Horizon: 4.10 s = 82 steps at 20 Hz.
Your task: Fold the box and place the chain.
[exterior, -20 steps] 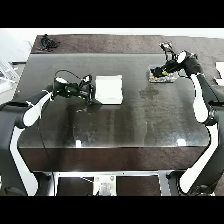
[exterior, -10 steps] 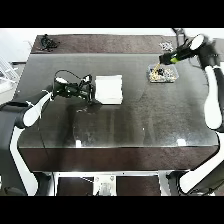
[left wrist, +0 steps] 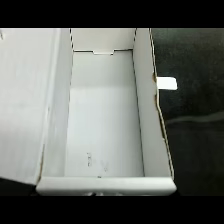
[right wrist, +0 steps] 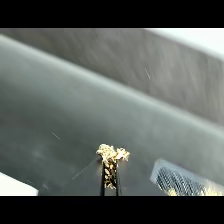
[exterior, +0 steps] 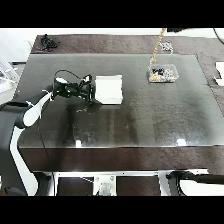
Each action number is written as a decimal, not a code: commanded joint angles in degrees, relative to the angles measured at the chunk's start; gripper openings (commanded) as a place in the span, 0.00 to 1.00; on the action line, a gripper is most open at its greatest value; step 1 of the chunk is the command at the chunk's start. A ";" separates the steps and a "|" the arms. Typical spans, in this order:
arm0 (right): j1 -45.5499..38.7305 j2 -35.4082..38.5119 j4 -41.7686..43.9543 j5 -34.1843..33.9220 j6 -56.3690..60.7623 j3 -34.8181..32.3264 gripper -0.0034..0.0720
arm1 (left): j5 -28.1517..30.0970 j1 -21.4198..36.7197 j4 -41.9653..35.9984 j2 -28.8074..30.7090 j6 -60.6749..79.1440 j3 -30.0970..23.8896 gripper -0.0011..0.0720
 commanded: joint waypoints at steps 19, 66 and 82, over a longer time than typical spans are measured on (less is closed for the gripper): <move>23.37 3.76 0.66 -6.80 0.48 -11.91 0.06 | -0.07 -0.02 0.02 0.02 0.00 0.02 0.73; -5.57 -21.51 14.10 -43.91 20.48 -38.88 0.73 | -0.22 -0.02 0.02 0.02 -0.02 0.02 0.73; 8.46 7.63 4.85 -41.92 18.01 -38.69 0.05 | -0.68 -0.02 0.00 0.04 -0.02 0.02 0.73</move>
